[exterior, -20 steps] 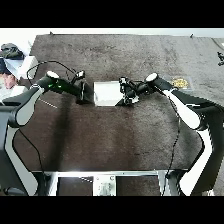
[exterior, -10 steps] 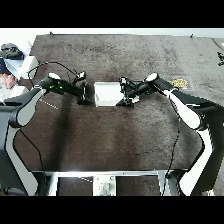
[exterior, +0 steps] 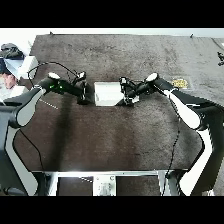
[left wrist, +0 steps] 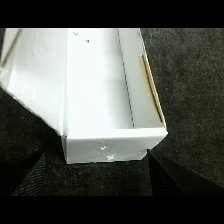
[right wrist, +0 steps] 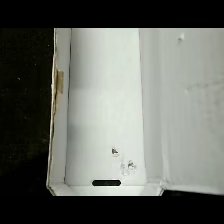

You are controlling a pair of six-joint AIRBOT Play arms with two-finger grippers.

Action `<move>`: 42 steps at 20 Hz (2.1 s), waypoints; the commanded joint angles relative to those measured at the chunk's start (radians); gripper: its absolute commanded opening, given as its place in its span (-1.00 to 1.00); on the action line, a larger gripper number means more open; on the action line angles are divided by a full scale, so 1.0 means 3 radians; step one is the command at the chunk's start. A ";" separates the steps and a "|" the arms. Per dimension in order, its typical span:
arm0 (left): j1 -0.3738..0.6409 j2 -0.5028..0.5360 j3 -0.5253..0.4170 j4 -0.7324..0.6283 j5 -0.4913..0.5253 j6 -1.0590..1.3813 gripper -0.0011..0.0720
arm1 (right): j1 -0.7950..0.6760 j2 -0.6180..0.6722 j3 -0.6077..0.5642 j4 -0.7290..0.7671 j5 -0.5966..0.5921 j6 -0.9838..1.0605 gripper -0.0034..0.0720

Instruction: Fold the box and place the chain.

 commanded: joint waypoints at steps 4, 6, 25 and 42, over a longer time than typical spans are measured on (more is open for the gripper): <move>-0.0001 0.0013 0.0011 0.0037 -0.0108 0.0013 1.00 | 0.0004 -0.0001 0.0003 0.0001 0.0001 -0.0004 -0.03; -0.0001 0.0013 0.0011 0.0043 -0.0061 0.0011 1.00 | 0.0004 -0.0001 0.0003 0.0001 0.0000 -0.0004 -0.03; -0.0168 -0.0009 -0.0013 -0.0056 0.0367 0.0361 1.00 | 0.0004 -0.0001 0.0003 0.0001 0.0000 -0.0003 -0.03; -0.0284 -0.0085 -0.0013 -0.0146 0.0526 0.0310 1.00 | 0.0004 -0.0001 0.0003 0.0001 0.0000 -0.0003 -0.03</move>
